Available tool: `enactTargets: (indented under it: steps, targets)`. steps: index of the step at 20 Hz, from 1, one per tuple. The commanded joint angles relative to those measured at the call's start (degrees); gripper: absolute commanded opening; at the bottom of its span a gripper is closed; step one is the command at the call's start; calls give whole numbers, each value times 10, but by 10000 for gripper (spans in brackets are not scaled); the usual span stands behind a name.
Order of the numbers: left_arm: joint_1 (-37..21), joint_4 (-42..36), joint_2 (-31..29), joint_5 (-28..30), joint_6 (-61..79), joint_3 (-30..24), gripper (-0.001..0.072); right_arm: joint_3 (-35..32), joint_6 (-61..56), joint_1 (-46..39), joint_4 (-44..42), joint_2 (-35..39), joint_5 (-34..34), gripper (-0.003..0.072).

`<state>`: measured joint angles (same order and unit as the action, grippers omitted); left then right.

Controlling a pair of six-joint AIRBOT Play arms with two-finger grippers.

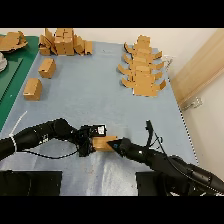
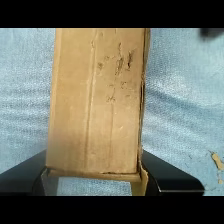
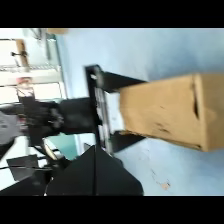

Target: Fold the box.

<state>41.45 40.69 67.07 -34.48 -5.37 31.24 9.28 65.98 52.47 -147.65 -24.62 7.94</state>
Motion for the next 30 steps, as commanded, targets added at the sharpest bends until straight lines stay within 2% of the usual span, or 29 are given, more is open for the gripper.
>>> enactTargets:
  steps: [1,5,9,14,16,19,22,26,30]
  targets:
    - [0,0,0,4,0,0,452,0,0,-47,38,68,4,2]
    - [0,-1,0,10,0,0,452,0,0,-93,63,71,36,2]
    - [-1,-34,0,19,-6,3,451,1,-15,-100,63,92,5,2]
    - [-41,-29,-10,28,-208,44,451,0,-15,-100,63,132,-5,2]
    - [-68,6,-10,26,-264,68,452,0,-15,-100,63,140,-5,2]
    - [-134,142,-10,27,-385,110,451,0,-16,-100,63,141,-5,3]
    - [-247,262,1,46,-533,136,451,0,-17,-100,63,141,-4,2]
    - [-393,270,50,20,-563,170,451,1,-17,-100,62,141,-4,3]
    - [-475,271,77,9,-592,176,451,1,-25,-100,63,141,-4,3]
